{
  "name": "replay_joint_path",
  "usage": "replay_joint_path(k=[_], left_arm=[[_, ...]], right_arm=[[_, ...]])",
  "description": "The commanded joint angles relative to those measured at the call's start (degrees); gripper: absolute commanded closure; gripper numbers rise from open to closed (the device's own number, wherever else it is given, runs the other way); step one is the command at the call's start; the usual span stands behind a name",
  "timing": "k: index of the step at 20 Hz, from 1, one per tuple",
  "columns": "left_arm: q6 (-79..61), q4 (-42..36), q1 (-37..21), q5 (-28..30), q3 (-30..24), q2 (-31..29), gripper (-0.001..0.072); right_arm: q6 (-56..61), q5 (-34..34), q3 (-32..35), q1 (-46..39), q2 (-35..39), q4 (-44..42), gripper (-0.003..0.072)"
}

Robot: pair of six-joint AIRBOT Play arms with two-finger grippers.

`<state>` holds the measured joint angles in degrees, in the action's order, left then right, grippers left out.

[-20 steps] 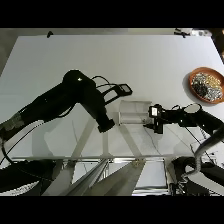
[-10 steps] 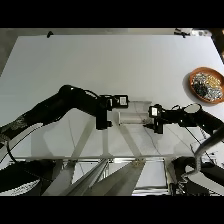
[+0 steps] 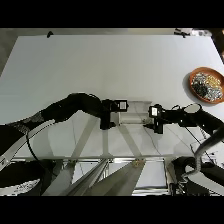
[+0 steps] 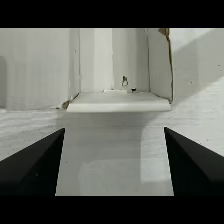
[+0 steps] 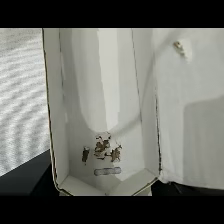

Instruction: Fold the box and place the chain.

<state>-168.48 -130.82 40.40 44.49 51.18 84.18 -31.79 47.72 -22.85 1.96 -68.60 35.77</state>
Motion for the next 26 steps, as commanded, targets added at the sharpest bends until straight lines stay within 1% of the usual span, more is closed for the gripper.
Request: replay_joint_path(k=[1, 7, 11, 22, 26], left_arm=[[-1.01, -1.03, -0.13, -1.68, -0.11, 1.07, 0.0009], [-1.01, -3.54, 0.07, -1.92, -0.11, 1.07, 0.0007], [-1.01, -3.96, 0.96, -1.92, -0.11, 1.07, 0.0007], [-1.01, -5.16, 2.89, -4.24, -0.11, 1.18, 0.0008], [-1.01, -5.97, 3.28, -4.50, -0.09, 3.28, 0.0009]], right_arm=[[0.02, 0.02, -0.02, 0.00, 0.02, 0.00, 0.0250], [0.00, 0.02, -0.02, 0.00, 0.02, 0.00, 0.0250], [0.02, 0.02, -0.02, 0.00, 0.02, 0.00, 0.0250], [0.02, 0.02, -0.02, 0.00, 0.02, 0.00, 0.0250], [0.02, 0.00, 0.00, 0.00, 0.04, 0.00, 0.0250]])
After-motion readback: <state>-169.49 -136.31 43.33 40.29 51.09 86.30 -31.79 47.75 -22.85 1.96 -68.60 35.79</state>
